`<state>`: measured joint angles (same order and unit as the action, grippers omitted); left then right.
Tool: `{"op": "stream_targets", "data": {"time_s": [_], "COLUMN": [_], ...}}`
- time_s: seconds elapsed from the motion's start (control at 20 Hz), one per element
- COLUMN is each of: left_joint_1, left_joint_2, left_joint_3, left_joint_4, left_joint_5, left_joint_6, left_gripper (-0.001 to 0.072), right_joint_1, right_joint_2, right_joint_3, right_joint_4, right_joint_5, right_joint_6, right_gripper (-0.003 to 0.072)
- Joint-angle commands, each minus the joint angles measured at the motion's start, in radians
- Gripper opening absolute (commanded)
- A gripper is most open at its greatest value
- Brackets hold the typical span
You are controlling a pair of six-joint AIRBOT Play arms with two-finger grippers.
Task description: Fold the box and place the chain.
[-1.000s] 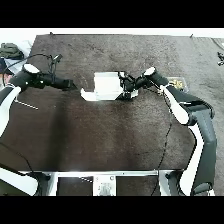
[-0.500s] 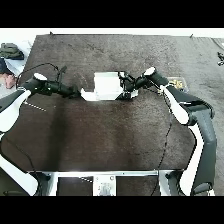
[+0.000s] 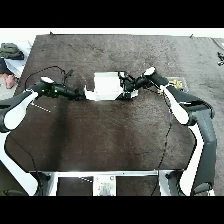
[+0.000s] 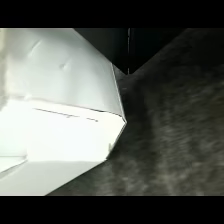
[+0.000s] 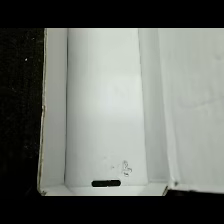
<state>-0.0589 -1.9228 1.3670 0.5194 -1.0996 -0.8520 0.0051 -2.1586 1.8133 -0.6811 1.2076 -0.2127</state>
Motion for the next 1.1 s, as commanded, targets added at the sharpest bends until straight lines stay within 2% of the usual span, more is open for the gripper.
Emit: {"op": "stream_targets", "data": {"time_s": [0.0, 0.15, 0.2, 0.25, 0.3, 0.65, 1.05], "left_joint_1": [-0.008, -0.008, -0.008, -0.008, -0.008, -0.011, -0.069], "left_joint_2": [-0.002, -0.002, -0.002, -0.002, -0.003, -0.002, -0.002], "left_joint_3": [0.027, 0.063, 0.076, 0.085, 0.095, 0.131, 0.131], "left_joint_4": [-0.04, -0.042, -0.044, -0.059, -0.077, -0.083, -0.047], "left_joint_5": [-0.045, -0.082, -0.093, -0.106, -0.117, -0.159, -0.086], "left_joint_6": [0.023, 0.022, 0.022, 0.022, 0.018, 0.011, -0.068], "left_gripper": [0.0012, 0.0014, 0.0047, 0.0299, 0.0498, 0.0489, 0.0489], "right_joint_1": [0.0, 0.0, 0.0, 0.0, 0.0, 0.0, 0.0], "right_joint_2": [0.0, 0.0, 0.0, 0.0, 0.0, 0.0, 0.0], "right_joint_3": [0.0, 0.0, 0.0, 0.0, 0.0, 0.0, 0.0], "right_joint_4": [0.0, 0.0, 0.0, 0.0, 0.0, 0.0, 0.0], "right_joint_5": [0.0, 0.0, 0.0, 0.0, 0.0, 0.0, 0.0], "right_joint_6": [0.0, 0.0, 0.0, 0.0, 0.0, 0.0, 0.0], "right_gripper": [0.0168, 0.0168, 0.0168, 0.0168, 0.0168, 0.0168, 0.0168]}}
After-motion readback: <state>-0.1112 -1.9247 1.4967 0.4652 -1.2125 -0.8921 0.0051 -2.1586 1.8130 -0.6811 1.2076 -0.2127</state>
